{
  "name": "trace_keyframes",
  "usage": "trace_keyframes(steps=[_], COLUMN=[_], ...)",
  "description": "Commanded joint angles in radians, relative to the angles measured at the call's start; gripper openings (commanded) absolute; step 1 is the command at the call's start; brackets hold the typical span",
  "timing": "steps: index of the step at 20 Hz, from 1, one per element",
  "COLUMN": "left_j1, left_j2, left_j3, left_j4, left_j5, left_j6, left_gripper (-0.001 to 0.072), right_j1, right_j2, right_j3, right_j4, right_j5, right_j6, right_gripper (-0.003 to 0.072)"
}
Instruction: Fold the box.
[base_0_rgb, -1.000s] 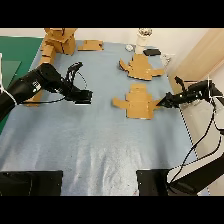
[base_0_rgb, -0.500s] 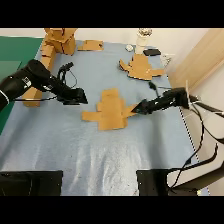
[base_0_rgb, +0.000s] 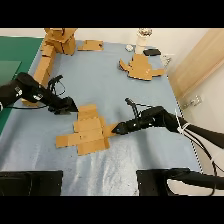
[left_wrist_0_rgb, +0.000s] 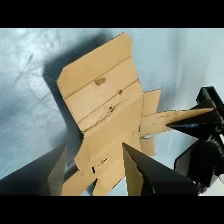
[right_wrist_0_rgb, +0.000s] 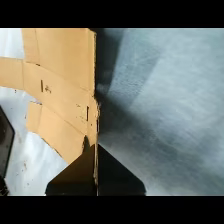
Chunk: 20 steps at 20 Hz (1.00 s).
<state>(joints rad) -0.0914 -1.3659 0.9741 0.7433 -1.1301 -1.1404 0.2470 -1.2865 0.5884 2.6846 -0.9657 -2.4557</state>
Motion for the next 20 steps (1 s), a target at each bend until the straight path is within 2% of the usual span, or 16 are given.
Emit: trace_keyframes(steps=[1,5,8,14,15,16,20], left_j1=[0.050,0.047,0.047,0.048,0.050,0.054,0.084], left_j2=[-0.009,-0.089,-0.158,-0.238,-0.238,-0.238,-0.238], left_j3=[-0.080,-0.113,-0.113,-0.113,-0.113,-0.113,-0.113], left_j4=[-0.067,-0.125,-0.285,-0.371,-0.389,-0.392,-0.392], left_j5=[-0.003,-0.004,-0.026,-0.058,-0.059,-0.059,-0.074], left_j6=[0.091,0.147,0.266,0.411,0.441,0.462,0.501], left_gripper=[0.0518,0.0518,0.0517,0.0514,0.0408,0.0360,0.0358], right_j1=[0.100,0.139,0.140,0.140,0.140,0.140,0.140], right_j2=[0.048,0.048,0.048,0.048,0.048,0.048,0.048], right_j3=[-0.035,-0.035,-0.035,-0.035,-0.035,-0.035,-0.035], right_j4=[0.004,-0.004,-0.011,-0.019,-0.019,-0.019,-0.026], right_j5=[0.132,0.140,0.142,0.143,0.142,0.142,0.142], right_j6=[0.006,0.026,0.036,0.048,0.048,0.050,0.058], right_gripper=[0.0003,0.0003,0.0003,0.0003,0.0003,0.0003,0.0003])
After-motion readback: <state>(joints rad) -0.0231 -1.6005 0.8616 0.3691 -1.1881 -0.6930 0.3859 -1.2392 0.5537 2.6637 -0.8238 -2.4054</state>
